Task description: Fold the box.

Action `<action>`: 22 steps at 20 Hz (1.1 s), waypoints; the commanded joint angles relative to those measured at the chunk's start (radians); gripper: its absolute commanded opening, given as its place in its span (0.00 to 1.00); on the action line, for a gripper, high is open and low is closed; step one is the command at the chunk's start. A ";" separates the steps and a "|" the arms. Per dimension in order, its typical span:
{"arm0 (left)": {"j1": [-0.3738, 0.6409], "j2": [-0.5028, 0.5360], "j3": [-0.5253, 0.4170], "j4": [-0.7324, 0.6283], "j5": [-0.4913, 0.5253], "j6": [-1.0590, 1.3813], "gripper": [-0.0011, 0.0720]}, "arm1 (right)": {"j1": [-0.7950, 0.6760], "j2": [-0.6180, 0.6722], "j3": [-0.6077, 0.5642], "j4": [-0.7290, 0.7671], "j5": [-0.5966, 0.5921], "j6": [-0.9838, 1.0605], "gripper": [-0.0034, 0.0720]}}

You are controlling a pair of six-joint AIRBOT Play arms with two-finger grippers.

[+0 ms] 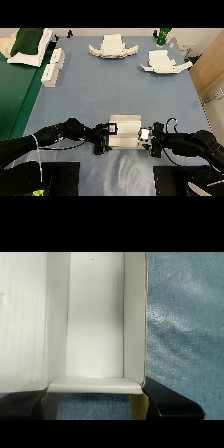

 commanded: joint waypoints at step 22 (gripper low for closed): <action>0.000 0.000 0.001 0.001 0.000 0.002 0.54 | 0.064 -0.043 -0.002 0.060 0.049 0.011 0.22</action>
